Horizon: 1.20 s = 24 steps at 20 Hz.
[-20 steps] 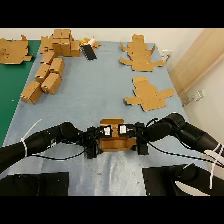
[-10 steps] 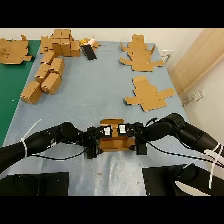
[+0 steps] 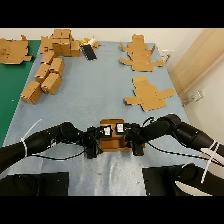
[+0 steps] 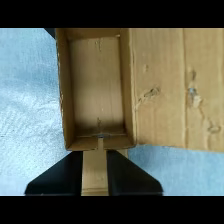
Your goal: Fold the box.
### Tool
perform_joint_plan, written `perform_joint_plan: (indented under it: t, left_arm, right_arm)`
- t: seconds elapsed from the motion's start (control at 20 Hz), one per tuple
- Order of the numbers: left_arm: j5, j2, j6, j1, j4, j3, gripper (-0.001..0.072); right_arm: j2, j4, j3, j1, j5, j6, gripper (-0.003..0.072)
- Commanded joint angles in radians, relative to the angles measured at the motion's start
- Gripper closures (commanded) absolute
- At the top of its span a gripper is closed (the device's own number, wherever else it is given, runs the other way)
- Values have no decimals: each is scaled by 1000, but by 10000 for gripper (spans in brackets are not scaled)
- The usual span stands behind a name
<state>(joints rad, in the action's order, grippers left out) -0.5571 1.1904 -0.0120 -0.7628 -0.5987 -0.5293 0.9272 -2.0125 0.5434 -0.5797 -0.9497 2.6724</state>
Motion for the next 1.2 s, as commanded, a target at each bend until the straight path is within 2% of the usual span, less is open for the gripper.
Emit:
perform_joint_plan:
  t: [0.0,0.4,0.45,0.5,0.55,0.6,0.65,1.0,1.15]
  left_arm:
    - [0,-1,0,0,0,0,184]
    - [0,-1,0,0,0,0,185]
    - [0,-1,0,0,0,0,184]
    - [0,-1,0,0,0,0,184]
    - [0,-1,0,0,0,0,185]
    - [0,-1,0,0,0,0,184]
    - [0,-1,0,0,0,0,184]
    - [0,-1,0,0,0,0,184]
    - [0,-1,0,0,0,0,185]
  right_arm:
    - [2,-24,0,-3,25,8,519]
    - [40,-16,0,-80,107,8,516]
    - [50,-18,0,-83,106,8,407]
    - [56,-23,0,-83,105,8,220]
    - [59,-24,0,-83,105,8,173]
    - [60,-23,0,-83,105,8,169]
    - [60,-20,0,-83,105,8,103]
    - [61,0,0,-83,99,7,102]
    - [57,39,0,-82,43,-42,103]
